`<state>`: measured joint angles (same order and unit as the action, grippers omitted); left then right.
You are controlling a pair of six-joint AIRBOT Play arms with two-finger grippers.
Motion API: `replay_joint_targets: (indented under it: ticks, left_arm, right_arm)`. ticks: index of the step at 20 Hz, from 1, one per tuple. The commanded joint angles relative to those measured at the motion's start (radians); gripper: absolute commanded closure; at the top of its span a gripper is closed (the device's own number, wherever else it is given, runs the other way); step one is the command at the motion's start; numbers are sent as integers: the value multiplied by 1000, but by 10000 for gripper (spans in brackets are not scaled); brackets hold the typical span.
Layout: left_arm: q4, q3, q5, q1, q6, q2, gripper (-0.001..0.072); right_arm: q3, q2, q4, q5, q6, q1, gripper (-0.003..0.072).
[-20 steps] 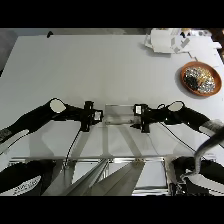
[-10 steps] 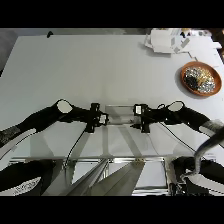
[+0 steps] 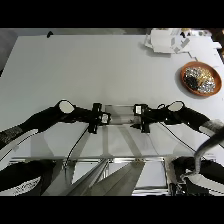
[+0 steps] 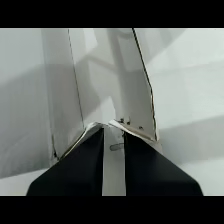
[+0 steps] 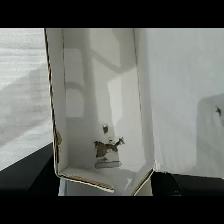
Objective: Fold the box and place the chain.
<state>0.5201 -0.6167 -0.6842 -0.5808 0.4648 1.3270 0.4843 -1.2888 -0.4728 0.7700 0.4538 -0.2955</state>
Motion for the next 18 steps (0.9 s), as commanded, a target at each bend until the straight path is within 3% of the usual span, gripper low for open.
replay_joint_targets:
  ticks: [1,3,5,8,9,10,11,15,18]
  left_arm:
    - [-35,-1,5,-25,3,6,575]
    - [-37,-1,14,-37,3,13,541]
    - [-37,-1,33,-39,1,18,419]
    - [-36,-1,54,-39,-1,18,412]
    - [-36,-1,57,-39,-1,18,376]
    - [-35,-1,63,-39,-1,18,244]
    - [-35,-1,77,-39,-12,18,177]
    - [-33,-1,94,-39,-51,16,176]
    - [-26,-1,55,-40,-125,-23,226]
  right_arm:
    - [0,1,0,0,0,0,289]
    - [0,1,0,0,0,0,289]
    - [0,1,0,0,0,0,289]
    - [0,1,0,0,0,0,289]
    - [0,1,0,0,0,0,289]
    - [0,1,0,0,0,0,289]
    - [0,1,0,0,0,0,289]
    - [0,1,0,0,0,0,289]
    - [0,1,0,0,0,0,289]
